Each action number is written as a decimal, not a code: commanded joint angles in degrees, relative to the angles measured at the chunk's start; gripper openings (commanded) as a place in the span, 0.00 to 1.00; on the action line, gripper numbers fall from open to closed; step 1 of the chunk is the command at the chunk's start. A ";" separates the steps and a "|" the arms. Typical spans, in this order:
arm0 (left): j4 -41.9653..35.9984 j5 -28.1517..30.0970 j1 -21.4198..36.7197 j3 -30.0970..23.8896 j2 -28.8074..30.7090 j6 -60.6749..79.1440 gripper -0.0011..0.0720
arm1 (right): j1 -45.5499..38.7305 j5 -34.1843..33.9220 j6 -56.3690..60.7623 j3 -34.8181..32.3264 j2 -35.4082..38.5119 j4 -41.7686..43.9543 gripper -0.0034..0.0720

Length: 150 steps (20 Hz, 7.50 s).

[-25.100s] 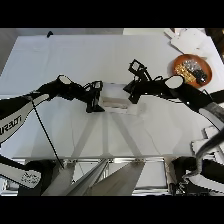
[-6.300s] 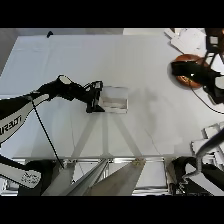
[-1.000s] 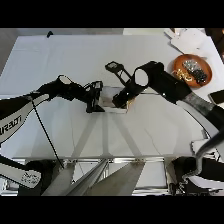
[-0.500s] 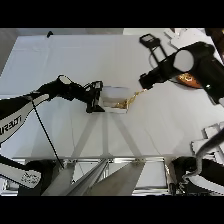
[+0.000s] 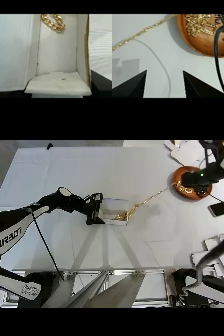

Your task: Fold the box and place the chain.

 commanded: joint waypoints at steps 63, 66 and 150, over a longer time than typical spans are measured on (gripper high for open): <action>0.00 0.02 -0.04 0.00 -0.04 0.00 0.53 | 41.86 -6.08 -6.14 0.09 -3.02 5.22 0.06; 0.00 0.02 -0.04 0.00 -0.04 0.00 0.53 | 46.23 -8.68 -6.12 0.09 -3.02 5.22 0.06; 0.00 0.02 -0.04 0.00 -0.04 0.00 0.53 | 21.53 -18.38 -92.26 -13.66 -19.04 37.03 0.90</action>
